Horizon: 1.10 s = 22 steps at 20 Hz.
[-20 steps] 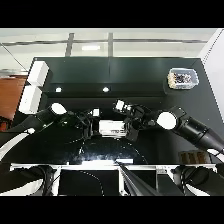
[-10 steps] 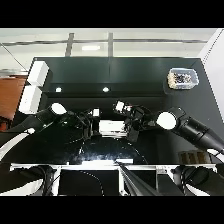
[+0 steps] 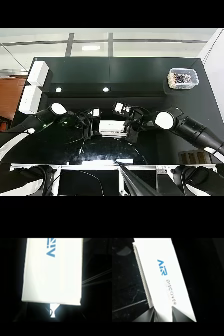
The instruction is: Fold the box and place the chain.
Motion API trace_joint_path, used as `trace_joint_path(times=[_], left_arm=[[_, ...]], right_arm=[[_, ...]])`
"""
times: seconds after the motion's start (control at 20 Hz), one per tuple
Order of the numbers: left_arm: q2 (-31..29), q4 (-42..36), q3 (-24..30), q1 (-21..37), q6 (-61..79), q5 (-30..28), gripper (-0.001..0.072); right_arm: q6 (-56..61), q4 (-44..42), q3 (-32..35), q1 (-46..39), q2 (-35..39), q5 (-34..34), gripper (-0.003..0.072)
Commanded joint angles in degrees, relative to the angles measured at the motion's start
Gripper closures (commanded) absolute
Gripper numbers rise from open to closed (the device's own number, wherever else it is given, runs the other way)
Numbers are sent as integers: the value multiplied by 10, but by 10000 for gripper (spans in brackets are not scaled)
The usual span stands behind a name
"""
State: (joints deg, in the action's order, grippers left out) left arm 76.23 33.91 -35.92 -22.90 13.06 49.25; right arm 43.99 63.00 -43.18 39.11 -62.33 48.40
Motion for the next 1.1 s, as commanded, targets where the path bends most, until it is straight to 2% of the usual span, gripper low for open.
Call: trace_joint_path(times=[0.0, 0.55, 1.05], left_arm=[[0, 0, 0, 0, 0, 0, 251], [0, 0, 0, 0, 0, 0, 251], [0, 0, 0, 0, 0, 0, 251]], right_arm=[[0, 0, 0, 0, -3, 3, 439], [2, -4, -1, 0, 6, 33, 437], [15, -4, -5, 0, 10, 12, 437]])
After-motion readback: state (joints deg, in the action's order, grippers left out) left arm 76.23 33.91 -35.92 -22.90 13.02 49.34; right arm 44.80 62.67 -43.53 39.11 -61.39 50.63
